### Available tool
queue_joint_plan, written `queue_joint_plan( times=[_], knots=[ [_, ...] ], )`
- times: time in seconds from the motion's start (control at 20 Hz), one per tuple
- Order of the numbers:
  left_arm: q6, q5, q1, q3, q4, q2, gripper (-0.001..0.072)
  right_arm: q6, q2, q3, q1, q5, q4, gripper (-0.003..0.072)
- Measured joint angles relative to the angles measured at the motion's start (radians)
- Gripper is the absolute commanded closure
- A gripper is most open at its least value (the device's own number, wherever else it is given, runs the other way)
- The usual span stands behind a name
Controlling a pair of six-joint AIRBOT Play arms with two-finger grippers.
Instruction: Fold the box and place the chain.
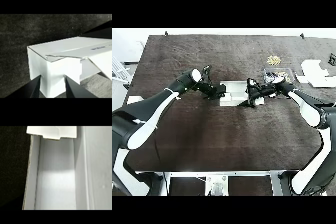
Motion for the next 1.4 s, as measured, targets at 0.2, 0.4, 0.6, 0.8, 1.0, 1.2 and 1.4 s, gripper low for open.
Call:
queue_joint_plan(
  times=[0.2, 0.4, 0.6, 0.8, 1.0, 1.2, 1.4],
  knots=[
    [-0.030, -0.043, -0.002, 0.037, 0.030, -0.015, 0.0351, -0.001, 0.000, 0.000, 0.000, 0.000, 0.000, 0.0103],
    [-0.076, -0.098, -0.019, 0.092, 0.096, -0.033, 0.0351, -0.001, 0.000, 0.000, 0.000, 0.000, 0.000, 0.0102],
    [-0.114, -0.138, -0.038, 0.131, 0.152, -0.040, 0.0351, -0.002, 0.000, 0.000, 0.000, 0.000, 0.000, 0.0102],
    [-0.153, -0.182, -0.046, 0.180, 0.188, -0.064, 0.0351, -0.002, 0.000, 0.000, 0.000, 0.000, 0.000, 0.0103],
    [-0.182, -0.235, -0.048, 0.240, 0.206, -0.105, 0.0351, 0.000, 0.000, 0.000, 0.000, 0.000, 0.000, 0.0102],
    [-0.203, -0.260, -0.049, 0.272, 0.222, -0.131, 0.0352, 0.000, 0.000, 0.000, 0.000, 0.000, 0.000, 0.0102],
    [-0.215, -0.316, -0.052, 0.325, 0.259, -0.170, 0.0352, -0.001, 0.000, 0.000, 0.001, 0.003, 0.002, 0.0102]
  ],
)
